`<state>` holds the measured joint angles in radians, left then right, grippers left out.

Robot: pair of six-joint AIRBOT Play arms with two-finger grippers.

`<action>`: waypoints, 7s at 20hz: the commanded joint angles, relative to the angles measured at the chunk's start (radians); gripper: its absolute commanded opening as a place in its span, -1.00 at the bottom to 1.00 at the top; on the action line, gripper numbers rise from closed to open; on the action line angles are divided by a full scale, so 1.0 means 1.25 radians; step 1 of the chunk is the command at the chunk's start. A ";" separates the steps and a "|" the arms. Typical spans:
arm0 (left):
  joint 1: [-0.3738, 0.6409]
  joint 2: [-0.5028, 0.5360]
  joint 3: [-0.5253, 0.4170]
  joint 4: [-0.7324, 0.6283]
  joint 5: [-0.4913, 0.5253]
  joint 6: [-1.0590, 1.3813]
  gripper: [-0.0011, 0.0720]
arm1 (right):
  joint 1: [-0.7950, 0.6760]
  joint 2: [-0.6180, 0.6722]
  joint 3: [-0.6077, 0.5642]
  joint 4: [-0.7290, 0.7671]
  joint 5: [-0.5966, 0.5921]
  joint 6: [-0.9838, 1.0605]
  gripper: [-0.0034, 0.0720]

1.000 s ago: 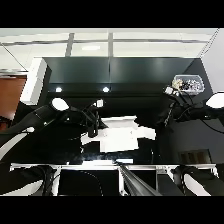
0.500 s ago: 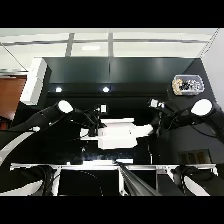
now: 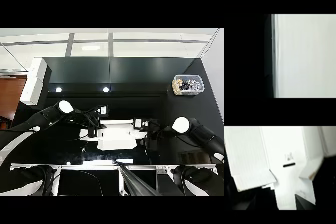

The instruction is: Fold the box and place the chain.

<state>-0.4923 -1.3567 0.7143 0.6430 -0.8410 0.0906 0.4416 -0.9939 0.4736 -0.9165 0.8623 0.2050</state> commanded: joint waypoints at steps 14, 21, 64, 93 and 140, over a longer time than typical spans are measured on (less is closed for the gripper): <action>0.000 -0.001 0.001 0.003 0.005 0.000 -0.90 | 0.124 -0.002 -0.012 0.064 -0.042 0.005 0.74; 0.000 -0.001 0.001 0.002 0.004 0.000 -0.90 | 0.124 -0.002 -0.014 0.054 -0.001 0.011 0.73; 0.000 -0.001 0.001 0.003 -0.004 0.000 -0.90 | 0.149 0.017 0.030 0.036 -0.131 0.121 0.73; 0.000 -0.001 0.001 0.003 -0.004 0.000 -0.90 | -0.007 -0.136 -0.006 0.356 -0.050 -0.344 0.73; 0.027 0.016 0.001 0.004 -0.021 -0.036 0.36 | 0.070 -0.147 -0.015 0.285 -0.185 -0.251 0.21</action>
<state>-0.4595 -1.3506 0.7151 0.6495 -0.8459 0.0631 0.5289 -1.1782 0.4553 -0.5598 0.6285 -0.1051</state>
